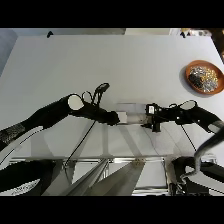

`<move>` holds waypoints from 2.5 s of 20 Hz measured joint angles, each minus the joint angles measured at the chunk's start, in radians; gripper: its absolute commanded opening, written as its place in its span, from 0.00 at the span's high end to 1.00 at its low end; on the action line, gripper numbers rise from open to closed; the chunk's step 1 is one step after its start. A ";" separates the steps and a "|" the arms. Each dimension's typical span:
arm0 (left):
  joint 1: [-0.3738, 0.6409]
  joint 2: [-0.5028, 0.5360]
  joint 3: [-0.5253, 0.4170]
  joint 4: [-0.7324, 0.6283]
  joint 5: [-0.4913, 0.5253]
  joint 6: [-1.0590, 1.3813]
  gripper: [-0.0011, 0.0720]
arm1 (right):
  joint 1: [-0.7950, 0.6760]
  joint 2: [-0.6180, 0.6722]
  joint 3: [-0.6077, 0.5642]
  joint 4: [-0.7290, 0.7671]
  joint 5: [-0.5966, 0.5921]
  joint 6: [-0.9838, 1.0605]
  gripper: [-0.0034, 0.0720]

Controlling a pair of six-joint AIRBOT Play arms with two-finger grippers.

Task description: Fold the box and place the chain.

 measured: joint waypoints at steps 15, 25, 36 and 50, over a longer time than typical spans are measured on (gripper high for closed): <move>-0.095 -0.134 0.189 0.317 -0.031 -0.379 0.44 | 0.000 0.000 0.000 0.000 0.000 0.000 0.43; -0.143 -0.242 0.359 0.496 -0.237 -0.719 0.45 | 0.000 0.000 0.000 0.000 0.000 0.000 0.43; -0.183 -0.389 0.546 0.580 -0.404 -0.951 0.54 | 0.000 0.000 0.000 0.000 0.000 0.000 0.43; -0.214 -0.414 0.560 0.657 -0.444 -1.088 0.97 | 0.000 0.000 0.000 0.000 0.000 -0.003 0.43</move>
